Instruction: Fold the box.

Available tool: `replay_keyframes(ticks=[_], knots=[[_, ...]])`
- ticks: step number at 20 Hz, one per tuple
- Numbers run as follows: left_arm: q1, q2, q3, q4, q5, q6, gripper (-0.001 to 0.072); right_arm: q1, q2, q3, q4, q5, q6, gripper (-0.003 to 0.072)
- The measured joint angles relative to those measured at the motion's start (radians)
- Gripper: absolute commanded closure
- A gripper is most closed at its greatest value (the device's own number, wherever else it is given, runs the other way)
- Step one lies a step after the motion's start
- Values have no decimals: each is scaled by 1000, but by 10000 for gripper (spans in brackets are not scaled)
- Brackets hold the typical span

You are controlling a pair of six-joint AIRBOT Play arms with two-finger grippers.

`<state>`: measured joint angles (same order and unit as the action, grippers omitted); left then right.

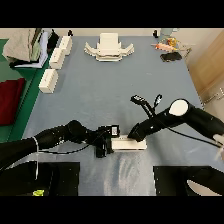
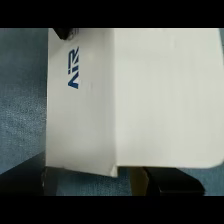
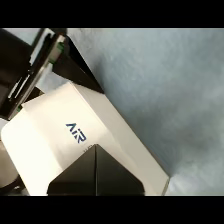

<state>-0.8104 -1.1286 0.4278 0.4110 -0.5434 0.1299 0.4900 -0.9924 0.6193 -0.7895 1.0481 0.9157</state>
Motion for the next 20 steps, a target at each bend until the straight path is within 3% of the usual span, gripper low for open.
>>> replay_keyframes(ticks=[4,8,9,10,11,12,14,15,20], knots=[[0,0,0,0,0,0,279,126,165,-111,-66,-172,-30,678],[0,0,0,0,0,0,279,235,290,-193,-167,-278,-42,622],[0,0,0,0,0,0,279,254,306,-205,-201,-293,-42,566],[0,0,0,0,0,0,278,271,319,-214,-233,-309,-44,357],[0,0,0,0,0,0,278,284,327,-221,-261,-321,-54,255],[0,0,0,0,0,0,279,294,335,-226,-285,-328,-74,255],[0,0,0,0,0,0,279,308,343,-232,-310,-341,-126,128],[0,0,0,0,0,0,279,312,346,-234,-323,-350,-160,103],[0,0,0,0,1,0,278,320,335,-238,-341,-358,-332,97]])
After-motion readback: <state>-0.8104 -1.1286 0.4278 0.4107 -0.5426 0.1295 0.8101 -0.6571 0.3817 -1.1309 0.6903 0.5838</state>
